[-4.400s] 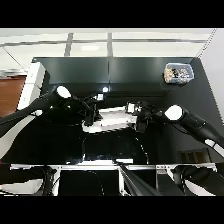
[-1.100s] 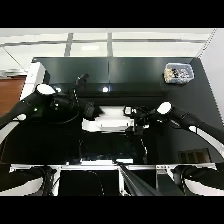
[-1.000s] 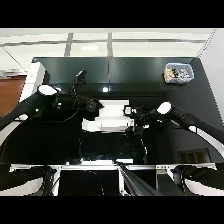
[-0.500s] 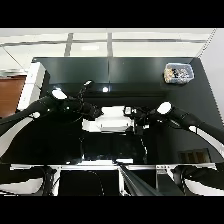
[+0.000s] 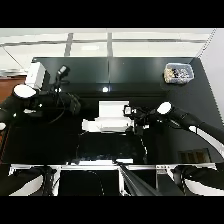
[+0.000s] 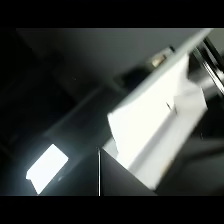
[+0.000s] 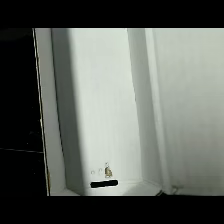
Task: Fold the box and place the chain.
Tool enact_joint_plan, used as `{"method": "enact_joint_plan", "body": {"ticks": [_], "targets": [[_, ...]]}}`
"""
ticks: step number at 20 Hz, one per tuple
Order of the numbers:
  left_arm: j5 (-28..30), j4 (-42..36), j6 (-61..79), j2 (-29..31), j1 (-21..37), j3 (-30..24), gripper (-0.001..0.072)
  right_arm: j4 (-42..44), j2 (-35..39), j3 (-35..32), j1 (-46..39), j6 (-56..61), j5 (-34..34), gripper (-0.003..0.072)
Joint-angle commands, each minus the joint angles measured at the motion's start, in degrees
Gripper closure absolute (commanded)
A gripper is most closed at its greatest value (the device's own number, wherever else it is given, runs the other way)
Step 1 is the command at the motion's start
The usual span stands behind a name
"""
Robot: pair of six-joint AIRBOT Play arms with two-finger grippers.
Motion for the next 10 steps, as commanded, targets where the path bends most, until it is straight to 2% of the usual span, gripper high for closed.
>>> {"method": "enact_joint_plan", "body": {"ticks": [1,2,5,6,8,10], "targets": [[-4.4,1.3,20.2,1.2,-1.3,-4.6,0.0338,0.1,0.0,0.0,0.1,0.0,-0.1,0.0556],[-1.7,1.8,26.5,0.7,-2.8,-5.4,0.0003,0.1,0.0,0.0,0.1,0.0,-0.1,0.0556],[10.0,10.1,31.6,-0.4,-8.2,-5.2,0.0001,0.1,0.0,0.0,0.1,0.0,-0.2,0.0556],[12.2,13.6,31.6,-0.9,-10.1,-5.1,0.0005,0.1,0.0,0.0,0.1,0.0,-0.2,0.0556],[10.6,20.0,31.5,-2.9,-13.1,-4.2,0.0017,0.1,0.0,0.0,0.1,0.0,-0.2,0.0556],[10.9,18.5,31.3,-5.4,-14.4,-3.3,0.0045,0.1,0.0,0.0,0.1,0.0,-0.2,0.0556]]}}
